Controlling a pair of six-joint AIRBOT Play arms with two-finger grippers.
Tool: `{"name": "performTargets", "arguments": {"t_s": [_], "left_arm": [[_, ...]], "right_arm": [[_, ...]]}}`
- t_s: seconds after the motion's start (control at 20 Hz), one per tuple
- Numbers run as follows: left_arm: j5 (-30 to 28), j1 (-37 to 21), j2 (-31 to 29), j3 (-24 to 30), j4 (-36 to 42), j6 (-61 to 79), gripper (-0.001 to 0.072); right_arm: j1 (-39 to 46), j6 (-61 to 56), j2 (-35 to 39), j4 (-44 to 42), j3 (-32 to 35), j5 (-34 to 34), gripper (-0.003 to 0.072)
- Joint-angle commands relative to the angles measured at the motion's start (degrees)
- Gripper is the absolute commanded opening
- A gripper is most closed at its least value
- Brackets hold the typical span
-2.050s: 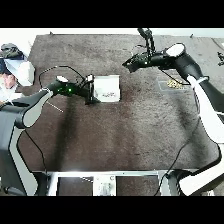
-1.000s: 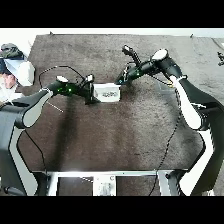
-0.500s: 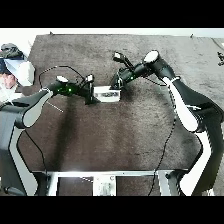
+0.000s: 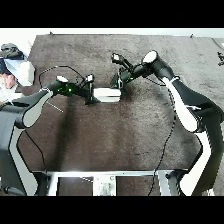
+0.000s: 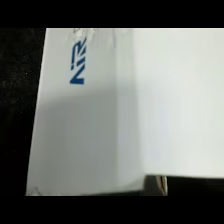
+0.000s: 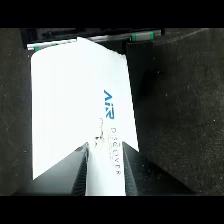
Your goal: Fold the box and place the chain.
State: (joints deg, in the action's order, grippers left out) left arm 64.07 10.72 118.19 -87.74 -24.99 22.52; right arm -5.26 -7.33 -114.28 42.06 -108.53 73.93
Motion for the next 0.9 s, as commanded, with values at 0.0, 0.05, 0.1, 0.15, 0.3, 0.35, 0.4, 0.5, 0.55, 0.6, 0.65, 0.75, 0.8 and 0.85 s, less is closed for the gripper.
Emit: {"name": "performTargets", "arguments": {"t_s": [0.0, 0.05, 0.1, 0.15, 0.3, 0.35, 0.4, 0.5, 0.55, 0.6, 0.65, 0.75, 0.8, 0.85], "left_arm": [[0.0, 0.0, 0.0, 0.0, 0.0, 0.0, 0.0352], [0.0, 0.0, 0.0, 0.0, 0.0, 0.0, 0.0352], [0.0, 0.0, 0.0, 0.0, 0.0, 0.0, 0.0352], [0.0, 0.0, 0.0, 0.0, 0.0, 0.0, 0.0352], [0.0, 0.0, 0.0, 0.0, 0.0, 0.0, 0.0352], [0.0, 0.0, 0.0, 0.0, 0.0, 0.0, 0.0352], [0.0, 0.0, 0.0, 0.0, 0.0, 0.0, 0.0352], [0.0, 0.0, 0.0, 0.0, 0.0, 0.0, 0.0352], [0.0, 0.0, 0.0, 0.0, 0.0, 0.0, 0.0352], [0.0, 0.0, 0.0, 0.0, 0.0, 0.0, 0.0352], [0.0, 0.0, 0.0, 0.0, 0.0, 0.0, 0.0352], [0.0, 0.0, 0.0, 0.0, 0.0, 0.0, 0.0352], [0.0, 0.0, 0.0, 0.0, 0.0, 0.0, 0.0352], [0.0, 0.0, 0.0, 0.0, 0.0, 0.0, 0.0352]], "right_arm": [[-0.1, -1.9, 0.0, 0.4, 0.0, 1.5, 0.0265], [-0.1, -2.4, 0.0, 0.2, 0.0, 2.3, 0.0265], [-0.1, -3.1, 0.1, 0.2, 0.0, 3.1, 0.0265], [0.0, -3.8, 0.3, 0.2, 0.0, 3.3, 0.0264], [0.8, -6.1, 0.8, 0.0, 0.1, 3.2, 0.0264], [1.0, -6.5, 0.8, -0.3, 0.1, 3.3, 0.0265], [1.3, -7.1, 0.8, -0.5, 0.1, 3.3, 0.0264], [1.4, -7.1, 0.8, -1.7, 0.2, 3.0, 0.0265], [1.3, -6.8, 0.8, -2.3, 0.5, 2.2, 0.0265], [1.3, -5.8, 0.8, -3.0, 1.2, 1.0, 0.0264], [1.2, -5.0, 0.8, -3.8, 2.0, 0.1, 0.0265], [1.3, -3.3, 0.8, -5.2, 3.8, -0.3, 0.0265], [1.3, -2.4, 0.8, -5.8, 4.5, -0.6, 0.0265], [1.3, -1.6, 0.8, -6.4, 5.0, -0.7, 0.0265]]}}
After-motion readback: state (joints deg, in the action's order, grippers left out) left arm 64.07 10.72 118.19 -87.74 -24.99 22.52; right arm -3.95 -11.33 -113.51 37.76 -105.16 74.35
